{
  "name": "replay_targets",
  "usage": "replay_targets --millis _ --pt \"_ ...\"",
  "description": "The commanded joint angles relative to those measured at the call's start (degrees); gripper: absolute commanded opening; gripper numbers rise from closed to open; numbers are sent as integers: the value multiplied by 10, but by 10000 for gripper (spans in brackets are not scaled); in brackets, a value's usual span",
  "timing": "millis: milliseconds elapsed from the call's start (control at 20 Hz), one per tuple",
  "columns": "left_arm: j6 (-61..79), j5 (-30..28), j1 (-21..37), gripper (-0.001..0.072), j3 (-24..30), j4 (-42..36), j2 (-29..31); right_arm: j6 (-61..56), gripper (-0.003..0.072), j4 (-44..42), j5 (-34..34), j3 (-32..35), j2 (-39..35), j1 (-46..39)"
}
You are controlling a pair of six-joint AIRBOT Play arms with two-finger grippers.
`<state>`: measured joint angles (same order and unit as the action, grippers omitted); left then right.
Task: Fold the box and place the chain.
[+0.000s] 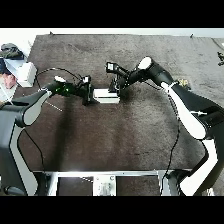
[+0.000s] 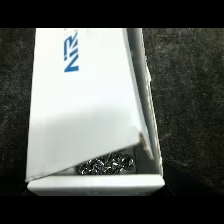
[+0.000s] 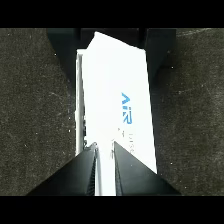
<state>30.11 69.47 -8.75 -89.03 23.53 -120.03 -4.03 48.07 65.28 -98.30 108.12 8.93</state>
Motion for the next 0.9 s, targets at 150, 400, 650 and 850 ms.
replay_targets --millis 150,400,650,850 --pt "-1 0 0 277 0 0 0 -2 179 2 5 0 1 2" --pt "-1 0 0 277 0 0 0 -2 179 3 14 15 2 10" --pt "-1 0 0 277 0 0 0 -2 194 2 19 55 2 10" --pt "-1 0 0 277 0 0 0 -2 207 -16 18 63 -1 5"
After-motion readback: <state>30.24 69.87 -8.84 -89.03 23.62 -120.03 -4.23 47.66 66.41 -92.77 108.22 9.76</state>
